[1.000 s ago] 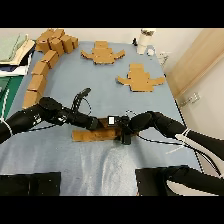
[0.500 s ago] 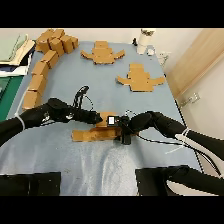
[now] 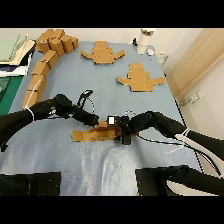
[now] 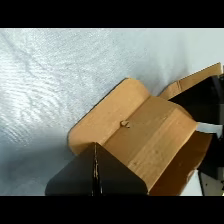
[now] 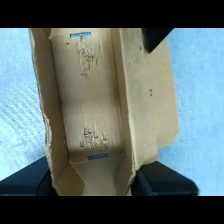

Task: Fold the box.

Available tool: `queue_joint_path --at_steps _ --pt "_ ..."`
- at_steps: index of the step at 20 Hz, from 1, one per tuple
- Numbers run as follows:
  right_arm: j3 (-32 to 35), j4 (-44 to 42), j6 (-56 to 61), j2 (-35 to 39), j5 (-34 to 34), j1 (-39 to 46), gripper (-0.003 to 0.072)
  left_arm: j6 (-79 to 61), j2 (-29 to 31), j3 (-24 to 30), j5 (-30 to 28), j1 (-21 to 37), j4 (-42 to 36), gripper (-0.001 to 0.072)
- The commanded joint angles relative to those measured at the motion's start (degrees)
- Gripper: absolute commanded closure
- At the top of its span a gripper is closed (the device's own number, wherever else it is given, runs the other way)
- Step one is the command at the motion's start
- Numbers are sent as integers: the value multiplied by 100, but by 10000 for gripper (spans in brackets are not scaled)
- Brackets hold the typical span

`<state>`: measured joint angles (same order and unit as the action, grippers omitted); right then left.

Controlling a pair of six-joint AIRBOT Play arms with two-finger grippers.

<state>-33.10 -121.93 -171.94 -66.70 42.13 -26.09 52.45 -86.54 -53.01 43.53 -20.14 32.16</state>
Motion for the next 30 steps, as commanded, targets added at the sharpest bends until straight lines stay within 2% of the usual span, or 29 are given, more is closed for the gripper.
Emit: queue_joint_path --at_steps 1,3,7,10,12,15,18,19,22,23,24,25,27,30 --pt "-2 2 2 -2 -2 0 129 -608 -20 -192 765 328 -109 696" --pt "-2 2 2 -2 -2 0 129 -1558 52 -190 1309 688 -682 696" --pt "-2 2 2 -2 -2 0 130 -3580 92 -186 2865 1655 -1762 696" --pt "-2 4 2 -2 -2 0 129 -4127 92 -186 3202 2094 -1692 696" --pt "-2 4 2 -2 -2 0 129 -4459 96 -186 3217 2076 -1718 697" --pt "-2 4 2 -2 -2 0 129 -5158 232 -173 3108 1665 -1661 697" --pt "-2 7 2 -2 -2 0 129 -5792 614 -166 2573 1062 -793 697" --pt "-2 7 2 -2 -2 0 130 -6131 741 -68 2433 999 -723 696" --pt "-2 7 2 -2 -2 0 130 -7020 1279 621 1598 1001 -765 693" --pt "-2 7 2 -2 -2 0 130 -7257 1484 933 1224 1001 -767 606" --pt "-2 7 2 -2 -2 0 129 -7405 1668 1241 852 999 -774 229" --pt "-2 7 2 -2 -2 0 129 -7451 1792 1493 560 999 -772 100" --pt "-2 7 2 -2 -2 0 129 -7458 1941 1886 411 999 -682 97" --pt "-2 7 2 -2 -2 0 129 -7455 1950 2107 337 986 -555 97"
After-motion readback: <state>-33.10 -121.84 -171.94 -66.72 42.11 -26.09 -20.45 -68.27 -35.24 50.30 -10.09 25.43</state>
